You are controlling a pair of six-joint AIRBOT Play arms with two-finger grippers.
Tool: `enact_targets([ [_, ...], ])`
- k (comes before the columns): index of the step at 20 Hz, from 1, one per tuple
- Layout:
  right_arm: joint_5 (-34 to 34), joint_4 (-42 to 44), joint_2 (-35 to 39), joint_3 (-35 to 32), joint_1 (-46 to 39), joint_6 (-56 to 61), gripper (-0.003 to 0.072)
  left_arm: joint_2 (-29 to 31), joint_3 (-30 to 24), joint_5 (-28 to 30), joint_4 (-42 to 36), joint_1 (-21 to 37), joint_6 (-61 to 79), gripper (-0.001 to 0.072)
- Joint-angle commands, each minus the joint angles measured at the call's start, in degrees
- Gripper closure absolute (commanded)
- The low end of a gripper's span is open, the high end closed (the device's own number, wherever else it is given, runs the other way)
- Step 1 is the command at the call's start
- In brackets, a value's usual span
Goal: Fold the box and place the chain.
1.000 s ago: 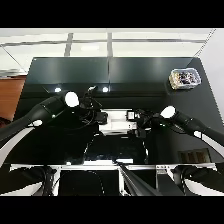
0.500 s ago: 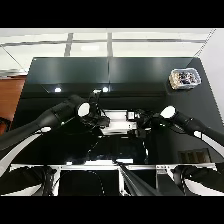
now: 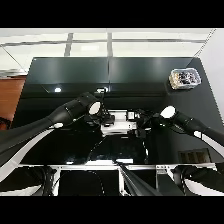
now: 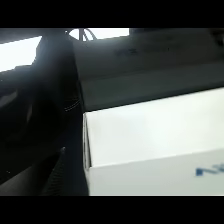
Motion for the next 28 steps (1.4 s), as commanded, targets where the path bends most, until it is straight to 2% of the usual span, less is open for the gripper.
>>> enact_targets([
  [1,0.0,0.0,0.0,0.0,0.0,0.0,0.0546,-0.9,0.7,-0.8,1.4,-0.5,-6.0,0.0226],
  [4,0.0,0.0,0.0,0.0,0.0,0.0,0.0546,-1.0,0.6,-2.2,1.9,-0.7,-6.0,0.0225],
  [25,0.0,0.0,0.0,0.0,0.0,0.0,0.0546,-2.1,0.6,-1.1,1.7,-2.4,-6.1,0.0228],
  [26,0.0,0.0,0.0,0.0,0.0,0.0,0.0546,-2.1,0.6,-1.1,1.7,-2.4,-6.2,0.0267],
  [28,0.0,0.0,0.0,0.0,0.0,0.0,0.0546,-2.1,0.6,-1.1,1.7,-2.4,-6.1,0.0392],
])
